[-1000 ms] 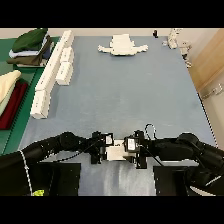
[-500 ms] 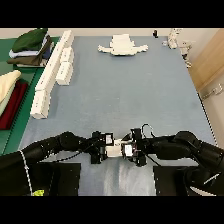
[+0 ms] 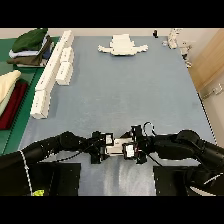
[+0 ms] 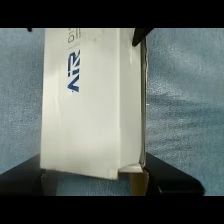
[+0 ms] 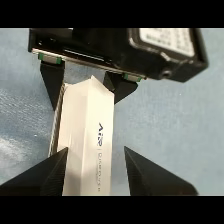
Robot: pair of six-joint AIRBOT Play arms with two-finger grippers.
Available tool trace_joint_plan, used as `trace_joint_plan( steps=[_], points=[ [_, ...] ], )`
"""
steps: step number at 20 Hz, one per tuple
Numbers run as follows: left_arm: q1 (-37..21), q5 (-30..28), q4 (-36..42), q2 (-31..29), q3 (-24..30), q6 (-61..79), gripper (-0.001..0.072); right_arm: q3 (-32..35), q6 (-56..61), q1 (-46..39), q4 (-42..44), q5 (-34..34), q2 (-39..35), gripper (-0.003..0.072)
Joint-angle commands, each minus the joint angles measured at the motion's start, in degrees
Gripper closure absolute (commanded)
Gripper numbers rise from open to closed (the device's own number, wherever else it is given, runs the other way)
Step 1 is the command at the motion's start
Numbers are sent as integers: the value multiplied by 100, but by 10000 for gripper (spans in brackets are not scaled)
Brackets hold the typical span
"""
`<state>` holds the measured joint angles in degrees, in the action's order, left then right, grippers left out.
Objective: Fold the box.
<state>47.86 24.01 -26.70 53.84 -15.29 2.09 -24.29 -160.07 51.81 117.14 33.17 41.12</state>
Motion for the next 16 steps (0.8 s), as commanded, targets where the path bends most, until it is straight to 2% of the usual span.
trace_joint_plan(
  steps=[1,4,6,16],
  points=[
    [0,4,-7,2,-2,4,260,-4,-2,-4,-142,-140,-9,145],
    [0,4,-7,2,-2,4,260,-2,20,-4,-136,-140,48,188],
    [0,4,-7,2,-2,4,259,-2,81,-2,-114,-122,146,322],
    [0,4,-7,2,-2,4,260,9,85,11,275,118,214,330]
  ],
)
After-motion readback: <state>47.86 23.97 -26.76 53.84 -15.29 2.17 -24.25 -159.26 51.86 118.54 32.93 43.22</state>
